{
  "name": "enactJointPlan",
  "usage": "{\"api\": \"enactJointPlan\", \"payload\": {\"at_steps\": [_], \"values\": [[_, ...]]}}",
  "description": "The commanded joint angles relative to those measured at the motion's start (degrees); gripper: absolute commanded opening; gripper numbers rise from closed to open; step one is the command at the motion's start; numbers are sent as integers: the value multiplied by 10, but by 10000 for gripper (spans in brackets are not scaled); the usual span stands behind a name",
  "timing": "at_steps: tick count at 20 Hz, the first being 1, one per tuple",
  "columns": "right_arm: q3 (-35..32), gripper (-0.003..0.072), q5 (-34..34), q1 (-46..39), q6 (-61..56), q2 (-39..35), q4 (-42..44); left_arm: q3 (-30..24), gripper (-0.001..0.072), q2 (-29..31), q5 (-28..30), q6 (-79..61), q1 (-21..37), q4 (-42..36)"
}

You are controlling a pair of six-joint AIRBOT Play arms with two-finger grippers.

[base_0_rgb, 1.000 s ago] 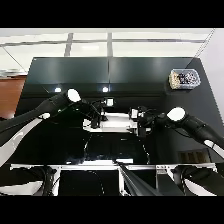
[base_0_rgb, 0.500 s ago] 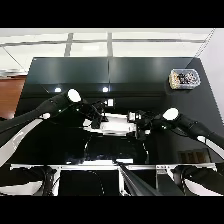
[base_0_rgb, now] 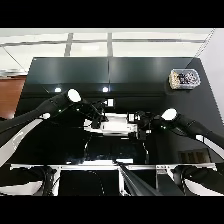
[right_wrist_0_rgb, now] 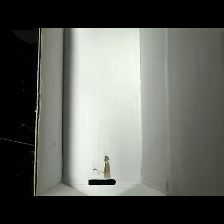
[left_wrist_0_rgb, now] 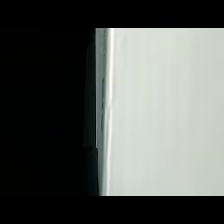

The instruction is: Fold the box and place the chain.

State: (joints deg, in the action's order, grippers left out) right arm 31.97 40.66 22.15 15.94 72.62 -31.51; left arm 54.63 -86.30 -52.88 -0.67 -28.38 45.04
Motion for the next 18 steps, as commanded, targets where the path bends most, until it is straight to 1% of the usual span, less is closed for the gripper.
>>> {"api": "enactJointPlan", "payload": {"at_steps": [1,11,12,13,17,18], "values": [[0,626,-5,0,-3,5,-1,0,27,0,-1,0,0,1],[0,619,-9,1,-5,5,-1,0,27,0,-1,0,0,1],[0,467,-9,1,-5,5,-1,0,27,0,-1,0,0,1],[0,425,-9,1,-5,5,-1,0,27,0,-1,0,0,1],[0,425,-9,1,-5,5,-1,1,31,1,-1,0,0,1],[0,425,-9,1,-5,5,-1,1,81,2,-1,0,0,2]]}}
